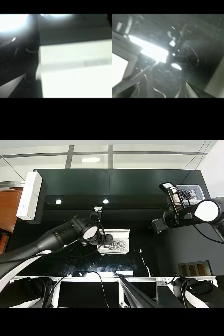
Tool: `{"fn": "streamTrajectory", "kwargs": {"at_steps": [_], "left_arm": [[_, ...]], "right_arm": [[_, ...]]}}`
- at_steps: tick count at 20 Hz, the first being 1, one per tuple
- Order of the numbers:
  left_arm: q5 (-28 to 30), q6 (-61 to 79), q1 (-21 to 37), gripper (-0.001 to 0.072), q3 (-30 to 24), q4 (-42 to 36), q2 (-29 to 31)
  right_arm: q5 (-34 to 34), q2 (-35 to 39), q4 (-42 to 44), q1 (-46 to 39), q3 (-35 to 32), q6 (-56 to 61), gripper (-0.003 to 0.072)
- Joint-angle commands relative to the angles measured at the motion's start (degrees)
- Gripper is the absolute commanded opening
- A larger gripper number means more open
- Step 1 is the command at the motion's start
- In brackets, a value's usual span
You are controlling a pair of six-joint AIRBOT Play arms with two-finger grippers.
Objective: Fold the box and place the chain.
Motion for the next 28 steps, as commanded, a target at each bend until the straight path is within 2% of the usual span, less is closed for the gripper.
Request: {"fn": "streamTrajectory", "kwargs": {"at_steps": [1,3,5,7,9,12,15,17,21,25,28], "left_arm": [[-7.1,10.3,0.0,0.0710,-0.1,1.6,7.7],[-11.0,12.7,0.6,0.0710,-2.2,3.5,14.0],[-11.7,13.7,4.4,0.0709,-6.4,3.7,20.2],[-8.9,15.8,10.8,0.0709,-11.3,-0.6,25.6],[-4.8,19.2,16.9,0.0708,-16.2,-5.7,29.2],[-2.6,21.2,19.1,0.0708,-21.5,-9.6,29.9],[-1.7,22.2,19.2,0.0708,-24.1,-9.7,29.8],[-1.2,22.2,19.2,0.0708,-24.6,-9.9,29.8],[-1.2,22.1,19.2,0.0707,-24.6,-9.9,29.8],[-0.7,22.1,19.2,0.0706,-24.6,-9.9,29.8],[1.3,22.1,19.2,0.0706,-24.6,-10.1,29.8]], "right_arm": [[-1.9,-1.3,5.4,0.0,3.5,-1.9,0.0711],[-2.4,-5.6,6.4,0.3,9.9,-2.7,0.0711],[-2.4,-12.3,6.6,2.4,16.4,-7.3,0.0711],[-3.1,-18.5,8.7,5.3,21.1,-13.9,0.0711],[-4.0,-22.5,7.5,7.6,22.9,-14.6,0.0710],[0.5,-24.7,6.4,11.2,22.7,-13.0,0.0710],[1.5,-25.0,6.6,14.3,22.5,-20.4,0.0710],[2.0,-26.0,9.6,14.5,22.5,-25.8,0.0710],[7.1,-27.6,16.7,14.6,22.5,-35.6,0.0710],[11.7,-27.7,16.7,14.6,22.5,-37.7,0.0709],[12.0,-27.7,15.6,14.8,22.4,-37.7,0.0710]]}}
